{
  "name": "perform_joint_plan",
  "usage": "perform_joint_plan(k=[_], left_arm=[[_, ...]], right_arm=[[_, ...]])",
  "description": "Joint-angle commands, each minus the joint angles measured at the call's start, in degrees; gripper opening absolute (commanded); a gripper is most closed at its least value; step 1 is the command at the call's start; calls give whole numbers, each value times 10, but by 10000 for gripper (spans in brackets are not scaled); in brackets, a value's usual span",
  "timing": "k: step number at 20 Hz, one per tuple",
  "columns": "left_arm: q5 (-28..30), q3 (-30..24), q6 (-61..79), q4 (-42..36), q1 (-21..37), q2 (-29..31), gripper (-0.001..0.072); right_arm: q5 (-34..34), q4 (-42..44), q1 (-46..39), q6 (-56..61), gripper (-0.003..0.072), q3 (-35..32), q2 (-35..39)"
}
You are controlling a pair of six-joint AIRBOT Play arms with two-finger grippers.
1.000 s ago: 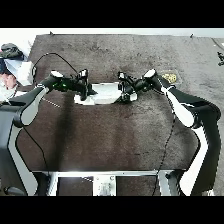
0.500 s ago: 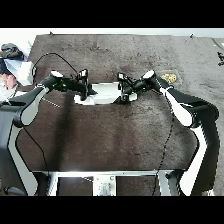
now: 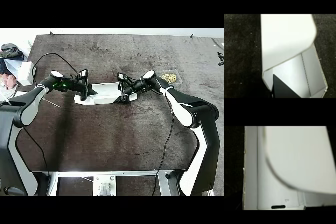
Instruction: Fold the box and place the chain.
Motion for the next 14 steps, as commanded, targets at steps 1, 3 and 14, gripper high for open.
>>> perform_joint_plan(k=[1, 3, 14], left_arm=[[0, 0, 0, 0, 0, 0, 13], [0, 0, 0, 0, 0, 0, 13], [0, 0, 0, 0, 0, 0, 13]], right_arm=[[-3, 0, 0, -3, 606, 0, -5], [-3, 0, 0, -5, 588, 0, -8], [-7, 0, 0, -5, 473, 0, -8]])
